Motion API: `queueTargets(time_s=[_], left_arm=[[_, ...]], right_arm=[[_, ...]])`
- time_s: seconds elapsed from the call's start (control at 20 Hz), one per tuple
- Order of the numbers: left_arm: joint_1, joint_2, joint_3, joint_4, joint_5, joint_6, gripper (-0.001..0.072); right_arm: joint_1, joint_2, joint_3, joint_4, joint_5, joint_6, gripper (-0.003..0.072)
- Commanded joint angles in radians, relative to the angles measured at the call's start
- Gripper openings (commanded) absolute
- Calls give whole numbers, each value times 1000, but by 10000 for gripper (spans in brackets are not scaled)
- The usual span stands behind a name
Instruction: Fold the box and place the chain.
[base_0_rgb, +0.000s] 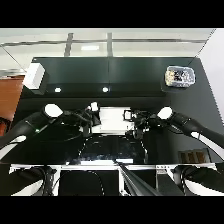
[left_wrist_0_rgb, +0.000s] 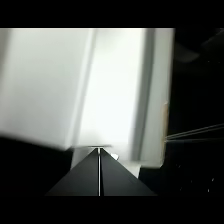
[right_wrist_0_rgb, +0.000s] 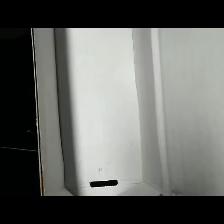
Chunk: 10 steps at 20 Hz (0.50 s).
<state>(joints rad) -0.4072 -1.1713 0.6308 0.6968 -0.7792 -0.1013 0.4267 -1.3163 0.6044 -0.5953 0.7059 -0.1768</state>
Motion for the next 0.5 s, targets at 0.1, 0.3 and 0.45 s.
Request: queueTargets(time_s=[0.1,0.3,0.45], left_arm=[[204,161,45,429,-91,-869,27],[480,72,3,233,-368,-1154,27],[570,-54,-56,-29,-438,-1024,26]], right_arm=[[-1,0,0,0,0,0,299],[-1,0,0,0,0,0,299],[-1,0,0,0,0,0,299]])
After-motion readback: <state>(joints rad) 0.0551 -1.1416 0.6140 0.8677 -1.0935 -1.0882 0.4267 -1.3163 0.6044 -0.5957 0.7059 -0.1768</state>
